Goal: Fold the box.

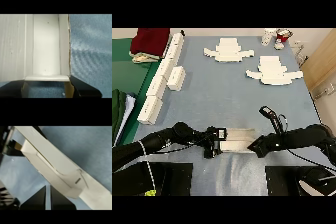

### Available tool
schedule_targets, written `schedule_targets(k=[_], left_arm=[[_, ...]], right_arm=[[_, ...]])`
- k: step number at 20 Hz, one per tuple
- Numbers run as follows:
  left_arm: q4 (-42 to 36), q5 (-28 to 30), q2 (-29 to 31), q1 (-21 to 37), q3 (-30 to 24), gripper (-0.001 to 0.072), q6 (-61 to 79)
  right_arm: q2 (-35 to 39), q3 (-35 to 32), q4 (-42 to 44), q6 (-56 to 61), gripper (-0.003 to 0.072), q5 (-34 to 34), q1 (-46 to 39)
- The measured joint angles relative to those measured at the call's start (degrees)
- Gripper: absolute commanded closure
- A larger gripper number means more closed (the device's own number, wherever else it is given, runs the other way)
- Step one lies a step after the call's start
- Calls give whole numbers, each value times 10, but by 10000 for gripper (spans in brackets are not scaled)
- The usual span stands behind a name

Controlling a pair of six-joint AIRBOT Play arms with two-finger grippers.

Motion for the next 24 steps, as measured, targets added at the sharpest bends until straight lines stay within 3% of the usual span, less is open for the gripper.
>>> schedule_targets(k=[4,10,18,24], left_arm=[[0,0,0,0,0,287,0],[0,0,0,0,0,287,0],[0,0,0,0,0,287,-1],[0,-3,0,0,0,287,0]], right_arm=[[-59,37,78,56,603,96,32],[-137,90,68,80,603,178,-2],[-271,100,55,84,604,172,-21],[-304,100,53,84,603,130,-22]])
